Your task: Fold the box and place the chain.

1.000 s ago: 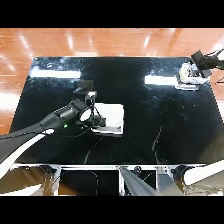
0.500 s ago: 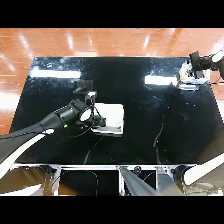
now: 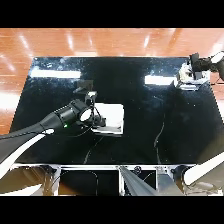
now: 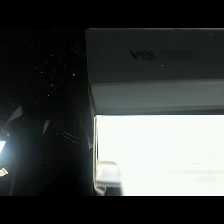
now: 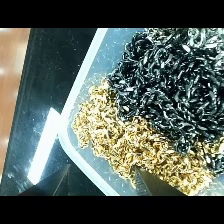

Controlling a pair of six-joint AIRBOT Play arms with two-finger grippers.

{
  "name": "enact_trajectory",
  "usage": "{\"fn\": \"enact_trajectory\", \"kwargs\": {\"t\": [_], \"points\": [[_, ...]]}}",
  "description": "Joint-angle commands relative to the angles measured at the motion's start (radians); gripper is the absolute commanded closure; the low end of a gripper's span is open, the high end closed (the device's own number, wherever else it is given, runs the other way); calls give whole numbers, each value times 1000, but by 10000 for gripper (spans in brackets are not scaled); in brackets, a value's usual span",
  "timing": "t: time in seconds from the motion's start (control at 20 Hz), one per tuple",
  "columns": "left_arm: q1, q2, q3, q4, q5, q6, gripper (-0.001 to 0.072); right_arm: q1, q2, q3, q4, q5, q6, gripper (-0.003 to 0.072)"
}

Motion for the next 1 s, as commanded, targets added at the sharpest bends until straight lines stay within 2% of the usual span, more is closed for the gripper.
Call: {"fn": "enact_trajectory", "kwargs": {"t": [0.0, 0.95], "points": [[1, 0, 0, 0, 0, 0, 689, -2, 0, 19, 1, 17, -2, 210], [0, 0, 0, 0, 0, 0, 688, -1, -42, 32, -39, 6, -27, 211]]}}
